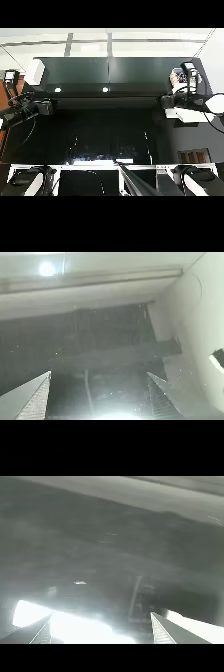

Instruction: Fold the box and place the chain.

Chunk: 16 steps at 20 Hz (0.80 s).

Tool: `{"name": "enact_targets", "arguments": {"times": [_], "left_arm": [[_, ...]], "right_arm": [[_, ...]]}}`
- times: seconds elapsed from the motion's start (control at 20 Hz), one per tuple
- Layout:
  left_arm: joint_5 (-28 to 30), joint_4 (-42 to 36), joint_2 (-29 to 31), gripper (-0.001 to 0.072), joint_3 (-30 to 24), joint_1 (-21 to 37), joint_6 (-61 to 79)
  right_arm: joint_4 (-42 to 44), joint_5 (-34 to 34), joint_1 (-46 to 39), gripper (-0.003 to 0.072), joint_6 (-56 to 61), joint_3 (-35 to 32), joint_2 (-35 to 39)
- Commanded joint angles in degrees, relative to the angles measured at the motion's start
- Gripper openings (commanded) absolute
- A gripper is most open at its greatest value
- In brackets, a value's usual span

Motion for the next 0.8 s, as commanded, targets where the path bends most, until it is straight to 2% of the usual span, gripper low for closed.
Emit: {"name": "enact_targets", "arguments": {"times": [0.0,0.15,0.25,0.35,0.45,0.55,0.65,0.75], "left_arm": [[-1.5,-0.2,-1.6,0.0711,0.0,0.0,-0.1],[-1.6,0.0,-1.6,0.0711,0.0,0.0,0.5],[-1.3,0.1,-1.6,0.0711,0.0,0.0,0.6],[-1.4,0.1,-1.6,0.0710,0.0,0.0,0.6],[-1.4,0.2,-1.6,0.0710,0.0,0.0,0.6],[-1.3,0.3,-1.6,0.0710,0.0,0.0,0.6],[-1.6,0.3,-1.6,0.0710,0.0,0.0,0.6],[-1.7,0.2,-1.6,0.0710,0.0,0.0,0.5]], "right_arm": [[-17.2,-0.8,-6.6,0.0720,16.9,1.1,-0.1],[-28.6,-6.5,-20.5,0.0716,18.3,2.1,-0.5],[-29.4,-13.6,-30.3,0.0716,18.3,2.8,-2.0],[-29.1,-13.4,-38.7,0.0716,18.3,6.2,-7.7],[-23.8,-5.1,-45.7,0.0715,15.0,13.8,-17.4],[-12.5,10.2,-51.0,0.0714,5.8,24.8,-29.0],[-5.3,23.8,-54.6,0.0714,-0.1,34.7,-39.1],[-0.1,30.7,-55.4,0.0715,-8.3,41.0,-44.8]]}}
